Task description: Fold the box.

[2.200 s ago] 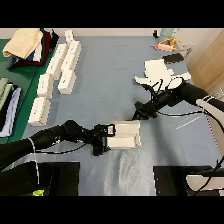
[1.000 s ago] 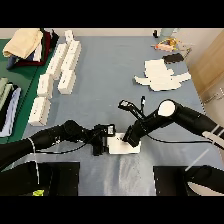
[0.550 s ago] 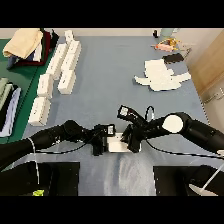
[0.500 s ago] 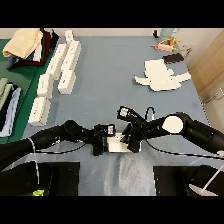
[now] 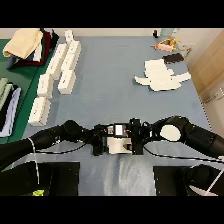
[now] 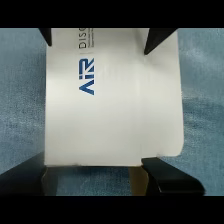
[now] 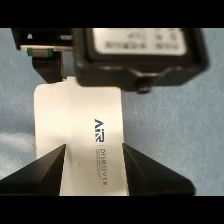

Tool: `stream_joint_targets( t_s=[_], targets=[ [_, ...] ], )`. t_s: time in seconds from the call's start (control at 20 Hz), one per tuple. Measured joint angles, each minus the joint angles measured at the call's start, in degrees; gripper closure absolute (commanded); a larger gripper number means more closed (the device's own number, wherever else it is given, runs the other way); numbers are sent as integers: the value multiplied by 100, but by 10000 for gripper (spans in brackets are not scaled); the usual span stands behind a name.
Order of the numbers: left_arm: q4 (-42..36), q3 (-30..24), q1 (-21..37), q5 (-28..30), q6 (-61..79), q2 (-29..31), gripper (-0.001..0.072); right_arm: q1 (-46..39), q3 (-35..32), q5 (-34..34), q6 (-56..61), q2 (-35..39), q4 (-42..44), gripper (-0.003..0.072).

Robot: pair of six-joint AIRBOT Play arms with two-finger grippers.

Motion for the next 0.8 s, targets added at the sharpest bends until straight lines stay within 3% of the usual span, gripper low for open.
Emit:
stream_joint_targets(
  t_s=[0.45,0.8],
  targets=[
    [0,0,0,0,0,0,263,72,-15,245,-26,15,-243,106],
    [0,0,0,0,2,0,263,660,-590,-680,562,472,-918,106]
  ],
)
